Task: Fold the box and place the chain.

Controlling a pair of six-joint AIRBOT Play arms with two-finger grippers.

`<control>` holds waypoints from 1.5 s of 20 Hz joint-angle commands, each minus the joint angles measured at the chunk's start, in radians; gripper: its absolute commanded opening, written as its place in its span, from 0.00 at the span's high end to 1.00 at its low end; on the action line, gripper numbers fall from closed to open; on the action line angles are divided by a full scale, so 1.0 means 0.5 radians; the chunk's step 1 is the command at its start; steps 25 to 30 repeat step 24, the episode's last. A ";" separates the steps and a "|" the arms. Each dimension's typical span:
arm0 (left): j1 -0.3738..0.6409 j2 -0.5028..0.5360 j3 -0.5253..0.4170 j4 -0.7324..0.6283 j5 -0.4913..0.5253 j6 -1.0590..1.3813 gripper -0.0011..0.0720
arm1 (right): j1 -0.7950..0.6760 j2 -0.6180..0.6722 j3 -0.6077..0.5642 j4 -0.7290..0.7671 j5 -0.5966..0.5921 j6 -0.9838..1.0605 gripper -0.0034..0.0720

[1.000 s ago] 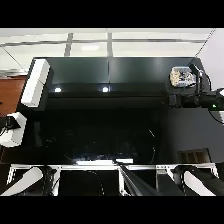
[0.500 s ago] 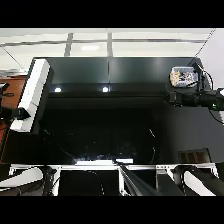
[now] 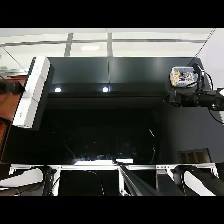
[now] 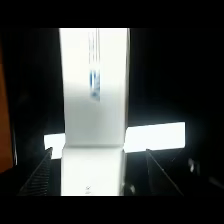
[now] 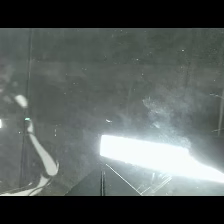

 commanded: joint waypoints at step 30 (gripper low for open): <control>-1.118 1.236 -1.393 -0.133 0.642 -0.719 0.95 | 0.030 0.002 0.000 -0.003 -0.078 0.002 0.93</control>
